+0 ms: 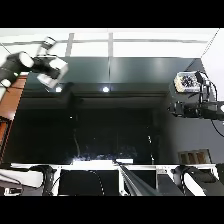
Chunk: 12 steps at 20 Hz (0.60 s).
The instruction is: Fold the box and place the chain.
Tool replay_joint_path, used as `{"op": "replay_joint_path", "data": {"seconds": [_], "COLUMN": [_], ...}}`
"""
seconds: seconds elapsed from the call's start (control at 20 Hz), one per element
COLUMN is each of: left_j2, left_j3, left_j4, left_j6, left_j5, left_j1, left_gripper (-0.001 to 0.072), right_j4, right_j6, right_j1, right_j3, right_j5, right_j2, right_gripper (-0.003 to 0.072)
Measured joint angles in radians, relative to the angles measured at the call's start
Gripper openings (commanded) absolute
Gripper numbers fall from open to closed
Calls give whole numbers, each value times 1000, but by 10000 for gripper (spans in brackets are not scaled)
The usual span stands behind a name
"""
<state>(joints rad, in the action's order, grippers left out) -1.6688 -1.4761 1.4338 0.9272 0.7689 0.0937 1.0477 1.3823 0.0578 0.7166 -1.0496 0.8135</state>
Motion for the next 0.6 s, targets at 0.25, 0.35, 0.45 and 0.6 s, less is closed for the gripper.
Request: {"op": "replay_joint_path", "data": {"seconds": [0.25, 0.35, 0.45, 0.6], "left_j2": [-239, -326, -391, -428], "left_j3": [-296, -400, -475, -544], "left_j4": [0, -3, -5, 0], "left_j6": [62, 121, 163, 226], "left_j5": [111, 139, 172, 195], "left_j1": [154, 175, 181, 179], "left_gripper": [304, 310, 720, 717], "right_j4": [-21, -32, -41, -47], "right_j6": [7, 18, 32, 40], "right_j1": [0, 0, 0, 0], "right_j3": [0, 0, 0, 0], "right_j5": [30, 43, 50, 53], "right_j2": [0, 0, 0, 0], "right_gripper": [19, 19, 20, 19]}}
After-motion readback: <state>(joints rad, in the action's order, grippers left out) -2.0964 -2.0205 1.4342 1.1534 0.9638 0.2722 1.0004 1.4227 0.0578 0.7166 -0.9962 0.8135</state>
